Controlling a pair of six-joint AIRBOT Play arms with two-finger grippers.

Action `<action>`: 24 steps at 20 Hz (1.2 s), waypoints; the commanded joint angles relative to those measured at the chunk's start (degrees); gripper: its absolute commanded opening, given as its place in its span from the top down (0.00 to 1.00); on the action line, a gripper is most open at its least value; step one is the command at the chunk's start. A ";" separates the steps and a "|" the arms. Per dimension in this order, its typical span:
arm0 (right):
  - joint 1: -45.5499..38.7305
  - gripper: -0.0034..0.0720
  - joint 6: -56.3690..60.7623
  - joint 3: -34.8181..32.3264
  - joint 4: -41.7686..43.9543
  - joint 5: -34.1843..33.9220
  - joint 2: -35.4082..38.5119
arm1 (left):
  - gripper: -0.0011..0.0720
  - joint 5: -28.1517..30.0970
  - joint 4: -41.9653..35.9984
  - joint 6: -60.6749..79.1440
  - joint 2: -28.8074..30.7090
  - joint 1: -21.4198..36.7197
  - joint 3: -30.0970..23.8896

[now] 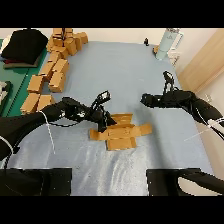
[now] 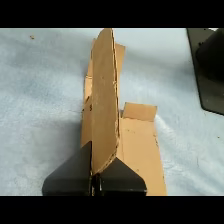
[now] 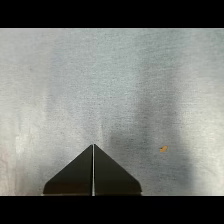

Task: Fold the box.

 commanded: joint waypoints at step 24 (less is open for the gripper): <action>0.07 0.95 0.02 0.00 0.00 0.46 0.00 | 0.97 -3.48 0.39 -0.44 -3.19 0.04 0.42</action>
